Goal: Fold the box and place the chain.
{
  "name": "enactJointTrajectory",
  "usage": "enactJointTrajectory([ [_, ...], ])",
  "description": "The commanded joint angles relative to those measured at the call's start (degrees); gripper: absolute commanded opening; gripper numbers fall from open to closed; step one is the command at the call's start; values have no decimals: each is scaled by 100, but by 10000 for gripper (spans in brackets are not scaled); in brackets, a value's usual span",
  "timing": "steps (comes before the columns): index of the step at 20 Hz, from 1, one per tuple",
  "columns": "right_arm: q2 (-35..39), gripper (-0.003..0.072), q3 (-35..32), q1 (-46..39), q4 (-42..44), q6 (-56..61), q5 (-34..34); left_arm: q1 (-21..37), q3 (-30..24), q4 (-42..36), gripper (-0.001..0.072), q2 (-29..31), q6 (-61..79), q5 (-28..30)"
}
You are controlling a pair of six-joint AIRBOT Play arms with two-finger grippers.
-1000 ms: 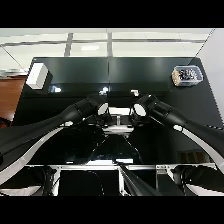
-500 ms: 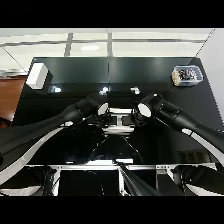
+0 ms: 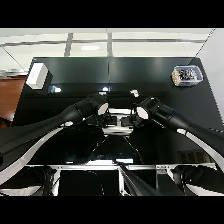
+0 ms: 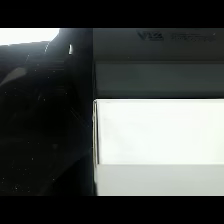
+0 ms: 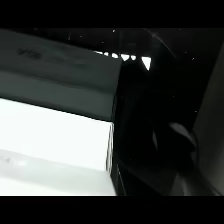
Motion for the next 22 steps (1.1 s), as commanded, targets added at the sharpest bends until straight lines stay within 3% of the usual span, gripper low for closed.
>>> enactJointTrajectory([
  [1, -186, 189, -4, 4, 208, 442, -57, 2, 2, 0, 30, 2, -2, 7],
  [8, -306, 186, 46, 17, 219, 767, 140, 2, 2, 0, 31, 2, -2, 2],
  [11, -310, 11, 50, 26, 208, 769, 120, 2, 2, 0, 31, 2, -2, 2],
  [16, -310, 21, 72, 26, 208, 758, 160, 2, 2, -2, 31, 2, -2, 4],
  [17, -310, 152, 107, 28, 208, 719, 166, 2, 2, -2, 31, 2, -2, 7],
  [19, -310, 167, 188, 26, 203, 654, 168, 2, 2, -2, 31, 2, -2, 7],
  [21, -310, 8, 214, 26, 179, 654, 168, 2, 2, -2, 31, 2, -2, 9],
  [22, -310, 11, 214, 26, 179, 654, 168, 2, 2, 0, 30, 2, -2, 7],
])
